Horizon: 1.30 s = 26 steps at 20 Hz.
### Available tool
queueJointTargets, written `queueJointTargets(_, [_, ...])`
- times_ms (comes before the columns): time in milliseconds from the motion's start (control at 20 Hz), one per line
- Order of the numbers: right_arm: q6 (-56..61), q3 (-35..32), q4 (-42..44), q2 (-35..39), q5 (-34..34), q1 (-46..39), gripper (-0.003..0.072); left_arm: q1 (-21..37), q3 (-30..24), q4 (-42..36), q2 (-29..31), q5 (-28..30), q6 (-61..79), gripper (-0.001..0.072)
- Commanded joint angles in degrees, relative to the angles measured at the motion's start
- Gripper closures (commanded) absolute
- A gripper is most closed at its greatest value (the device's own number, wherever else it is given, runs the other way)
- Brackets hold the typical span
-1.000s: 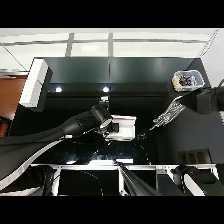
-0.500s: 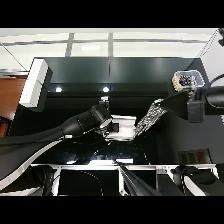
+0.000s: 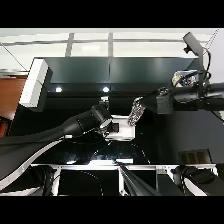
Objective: Fold the box and place the chain.
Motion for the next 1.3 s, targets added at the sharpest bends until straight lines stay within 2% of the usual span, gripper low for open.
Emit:
queueJointTargets(0, [0.1, -1.8, 0.0, -1.0, -2.8, 0.6, 0.0676, 0.0, 0.0, 0.0, 0.0, 0.0, 0.0, 0.0684])
queueJointTargets(150, [0.1, -3.5, 0.0, -1.2, -2.8, 0.6, 0.0676, 0.0, 0.0, 0.0, 0.0, 0.0, 0.0, 0.0684])
queueJointTargets(300, [0.9, -8.1, 0.0, -1.2, -3.2, 1.3, 0.0675, 0.0, 0.0, 0.0, 0.0, 0.0, 0.0, 0.0684])
queueJointTargets(600, [4.4, -17.7, -1.3, -2.9, -16.2, 9.2, 0.0675, 0.0, 0.0, 0.0, 0.0, 0.0, 0.0, 0.0684])
queueJointTargets(800, [9.8, -18.1, -11.9, -3.9, -15.6, 9.3, 0.0675, 0.0, 0.0, 0.0, 0.0, 0.0, 0.0, 0.0684])
queueJointTargets(1050, [9.7, -18.1, -9.6, -3.9, -17.4, 10.9, 0.0675, 0.0, 0.0, 0.0, 0.0, 0.0, 0.0, 0.0684])
queueJointTargets(1250, [9.2, -17.0, -8.4, -3.8, -16.0, 10.9, 0.0675, 0.0, 0.0, 0.0, 0.0, 0.0, 0.0, 0.0684])
